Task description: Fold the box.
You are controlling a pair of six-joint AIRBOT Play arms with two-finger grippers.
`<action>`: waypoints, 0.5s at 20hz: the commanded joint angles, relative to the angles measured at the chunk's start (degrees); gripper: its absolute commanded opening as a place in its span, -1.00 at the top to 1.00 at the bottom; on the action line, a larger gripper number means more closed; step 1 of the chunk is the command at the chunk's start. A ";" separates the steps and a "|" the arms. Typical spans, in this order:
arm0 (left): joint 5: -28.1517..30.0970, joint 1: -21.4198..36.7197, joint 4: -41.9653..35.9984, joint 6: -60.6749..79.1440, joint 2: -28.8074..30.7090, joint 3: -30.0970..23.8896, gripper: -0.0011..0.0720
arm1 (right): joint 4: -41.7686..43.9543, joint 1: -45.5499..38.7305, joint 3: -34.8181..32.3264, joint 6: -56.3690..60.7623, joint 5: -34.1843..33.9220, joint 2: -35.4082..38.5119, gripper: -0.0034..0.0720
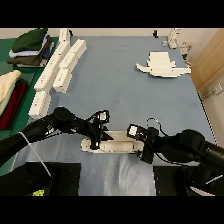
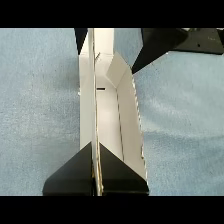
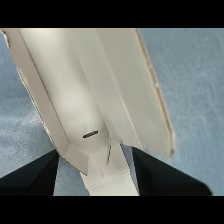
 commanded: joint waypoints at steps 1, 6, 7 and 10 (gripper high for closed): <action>-0.02 -0.02 0.00 0.00 0.04 0.00 0.93 | 20.79 -12.28 -1.95 -31.12 1.60 -0.02 -1.00; 0.00 -0.02 0.00 0.00 0.04 0.00 0.93 | 29.40 -18.21 -2.05 -45.94 -0.46 -3.61 -1.00; 0.00 -0.02 0.00 0.00 0.04 0.00 0.93 | 29.40 -18.21 -2.05 -45.90 -0.42 -3.96 -1.00; 0.00 -0.02 0.00 0.00 0.04 0.00 0.93 | 28.22 -18.21 -1.64 -43.47 -0.61 -3.61 -1.00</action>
